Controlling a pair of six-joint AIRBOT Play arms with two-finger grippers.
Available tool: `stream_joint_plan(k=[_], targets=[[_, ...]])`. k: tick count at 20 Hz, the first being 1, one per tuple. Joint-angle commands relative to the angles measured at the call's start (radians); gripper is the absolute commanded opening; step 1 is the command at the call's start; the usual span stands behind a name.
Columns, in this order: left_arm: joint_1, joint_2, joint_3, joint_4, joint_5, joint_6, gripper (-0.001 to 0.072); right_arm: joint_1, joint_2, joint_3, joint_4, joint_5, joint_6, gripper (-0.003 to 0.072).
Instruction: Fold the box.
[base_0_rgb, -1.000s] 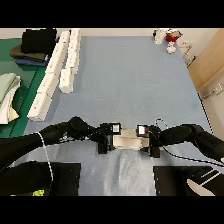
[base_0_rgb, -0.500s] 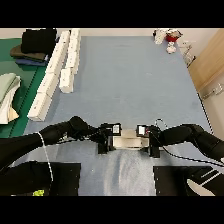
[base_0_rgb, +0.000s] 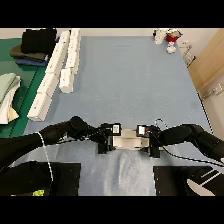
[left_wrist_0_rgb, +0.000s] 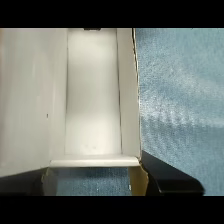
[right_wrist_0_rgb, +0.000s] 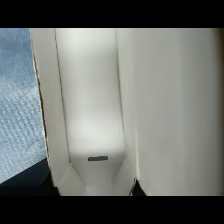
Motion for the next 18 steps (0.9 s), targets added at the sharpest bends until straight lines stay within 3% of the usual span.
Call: stream_joint_plan(k=[1, 18], targets=[[0.001, 0.001, 0.000, 0.000, -0.001, 0.001, 0.0498, 0.000, 0.000, 0.001, 0.000, 0.000, 0.000, 0.0514], [0.001, 0.001, 0.000, 0.000, -0.001, 0.002, 0.0498, 0.000, 0.000, 0.001, -0.033, -0.006, -0.001, 0.0514]])
